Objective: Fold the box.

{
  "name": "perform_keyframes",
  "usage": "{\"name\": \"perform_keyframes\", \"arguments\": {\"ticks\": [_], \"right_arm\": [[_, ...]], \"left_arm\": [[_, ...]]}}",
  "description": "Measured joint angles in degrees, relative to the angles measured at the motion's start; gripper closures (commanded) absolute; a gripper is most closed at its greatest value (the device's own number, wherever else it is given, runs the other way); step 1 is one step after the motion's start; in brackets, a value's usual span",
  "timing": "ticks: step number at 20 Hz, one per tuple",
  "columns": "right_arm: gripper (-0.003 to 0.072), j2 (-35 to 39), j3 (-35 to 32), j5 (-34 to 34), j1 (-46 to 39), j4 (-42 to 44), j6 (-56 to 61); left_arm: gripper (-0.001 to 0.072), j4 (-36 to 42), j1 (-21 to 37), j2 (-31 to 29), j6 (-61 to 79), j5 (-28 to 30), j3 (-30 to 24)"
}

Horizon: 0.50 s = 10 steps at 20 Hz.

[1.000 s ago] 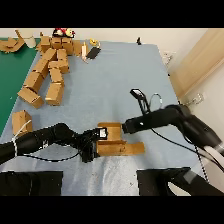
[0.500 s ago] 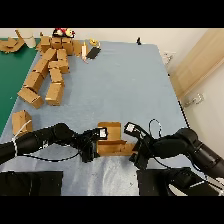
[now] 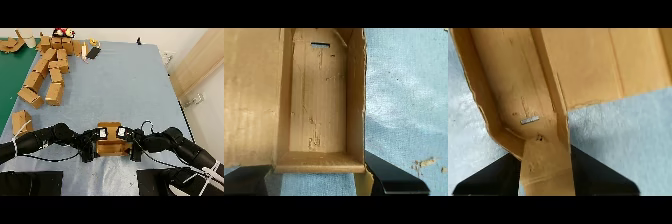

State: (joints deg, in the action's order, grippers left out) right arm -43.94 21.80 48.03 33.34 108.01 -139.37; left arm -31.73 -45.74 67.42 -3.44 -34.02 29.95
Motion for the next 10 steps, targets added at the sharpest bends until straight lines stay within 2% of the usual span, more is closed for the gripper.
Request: {"name": "perform_keyframes", "arguments": {"ticks": [5,6,7,8,10], "right_arm": [[0.0249,-0.9,-0.1,-2.8,0.0,0.8,-4.3],[0.0295,-0.9,-0.1,-3.2,0.0,1.1,-5.0],[0.0421,-1.0,-0.1,-3.4,0.0,1.7,-5.7],[0.0468,-1.0,-0.1,-3.5,0.1,2.1,-6.4],[0.0470,-1.0,-0.1,-3.4,0.9,2.7,-8.3]], "left_arm": [[0.0258,0.0,0.0,0.0,0.0,0.0,0.0],[0.0259,0.0,0.0,0.0,0.0,0.0,0.0],[0.0259,0.0,0.0,0.0,0.0,0.0,0.0],[0.0259,0.0,0.0,0.0,0.0,0.0,0.0],[0.0259,0.0,0.0,0.0,0.0,0.0,0.0]]}}
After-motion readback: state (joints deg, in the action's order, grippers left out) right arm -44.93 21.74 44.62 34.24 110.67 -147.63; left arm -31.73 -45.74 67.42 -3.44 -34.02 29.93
